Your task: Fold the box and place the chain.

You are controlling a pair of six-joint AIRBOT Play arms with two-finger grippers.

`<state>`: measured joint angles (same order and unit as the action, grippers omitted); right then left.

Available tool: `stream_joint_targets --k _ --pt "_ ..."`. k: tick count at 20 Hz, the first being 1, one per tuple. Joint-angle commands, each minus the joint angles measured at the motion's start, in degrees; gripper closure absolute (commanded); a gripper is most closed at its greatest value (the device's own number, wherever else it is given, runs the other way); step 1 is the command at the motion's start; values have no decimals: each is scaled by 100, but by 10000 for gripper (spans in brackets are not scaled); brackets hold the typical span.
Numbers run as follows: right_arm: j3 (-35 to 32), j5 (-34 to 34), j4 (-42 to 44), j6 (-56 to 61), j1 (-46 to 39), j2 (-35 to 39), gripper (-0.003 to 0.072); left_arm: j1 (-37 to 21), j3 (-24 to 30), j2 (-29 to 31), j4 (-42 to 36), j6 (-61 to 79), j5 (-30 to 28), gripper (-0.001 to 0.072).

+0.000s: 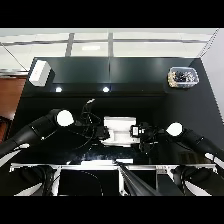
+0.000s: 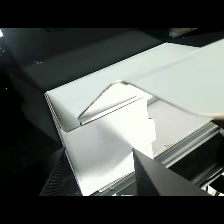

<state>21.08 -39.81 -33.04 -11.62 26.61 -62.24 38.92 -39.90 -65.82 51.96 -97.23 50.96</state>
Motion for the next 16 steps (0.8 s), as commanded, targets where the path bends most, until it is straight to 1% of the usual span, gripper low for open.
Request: stream_joint_targets --k 1,3,5,8,12,15,16 --pt "4 0 2 2 7 4 262 282 -125 -46 688 -769 -116 228" --pt "2 0 2 2 7 4 262 492 -299 -146 1202 -1322 -74 227" --pt "4 0 2 2 4 4 262 662 -487 -295 1499 -1639 -33 228" --pt "2 0 2 2 4 4 262 957 -857 -693 1838 -1926 258 228" --pt "2 0 2 2 7 4 262 1296 -1344 -1176 2540 -2586 651 228" --pt "2 0 2 2 7 4 262 1401 -1443 -1228 3067 -3204 1058 228" --pt "4 0 2 0 7 4 262 1412 -1460 -1231 3167 -3348 1108 228"
